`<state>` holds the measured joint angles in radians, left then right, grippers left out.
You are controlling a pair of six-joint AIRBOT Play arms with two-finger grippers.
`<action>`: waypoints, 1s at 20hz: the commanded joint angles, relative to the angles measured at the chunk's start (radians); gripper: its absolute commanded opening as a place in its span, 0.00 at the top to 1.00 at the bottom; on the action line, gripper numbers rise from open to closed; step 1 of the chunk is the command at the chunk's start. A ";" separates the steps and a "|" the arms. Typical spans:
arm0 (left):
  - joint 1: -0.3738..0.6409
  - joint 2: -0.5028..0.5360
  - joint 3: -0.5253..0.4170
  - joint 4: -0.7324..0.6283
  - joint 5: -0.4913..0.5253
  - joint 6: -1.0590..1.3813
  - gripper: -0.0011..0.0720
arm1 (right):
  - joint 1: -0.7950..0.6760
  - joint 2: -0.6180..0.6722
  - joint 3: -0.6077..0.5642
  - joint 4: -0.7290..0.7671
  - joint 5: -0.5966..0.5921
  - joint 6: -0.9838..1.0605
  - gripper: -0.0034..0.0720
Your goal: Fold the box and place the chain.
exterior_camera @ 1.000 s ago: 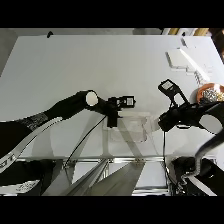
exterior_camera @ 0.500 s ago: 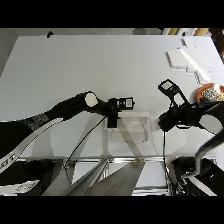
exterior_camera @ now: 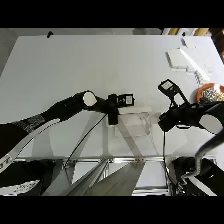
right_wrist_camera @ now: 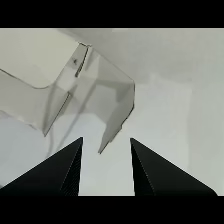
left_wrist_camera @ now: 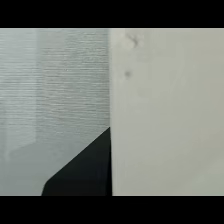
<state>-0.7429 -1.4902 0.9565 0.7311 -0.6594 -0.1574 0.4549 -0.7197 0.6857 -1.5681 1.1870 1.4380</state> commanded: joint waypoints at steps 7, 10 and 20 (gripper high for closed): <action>-0.001 -0.042 0.001 -0.004 -0.077 0.046 0.98 | 0.001 0.000 0.001 0.002 -0.002 0.000 0.51; -0.001 -0.042 0.001 -0.004 -0.077 0.046 0.98 | 0.001 0.001 0.001 0.002 -0.002 0.000 0.51; -0.001 -0.042 0.001 -0.004 -0.077 0.045 0.97 | 0.001 0.000 0.001 0.002 -0.002 0.000 0.51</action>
<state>-0.7429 -1.5311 0.9573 0.7258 -0.7357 -0.1123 0.4549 -0.7197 0.6857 -1.5658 1.1847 1.4380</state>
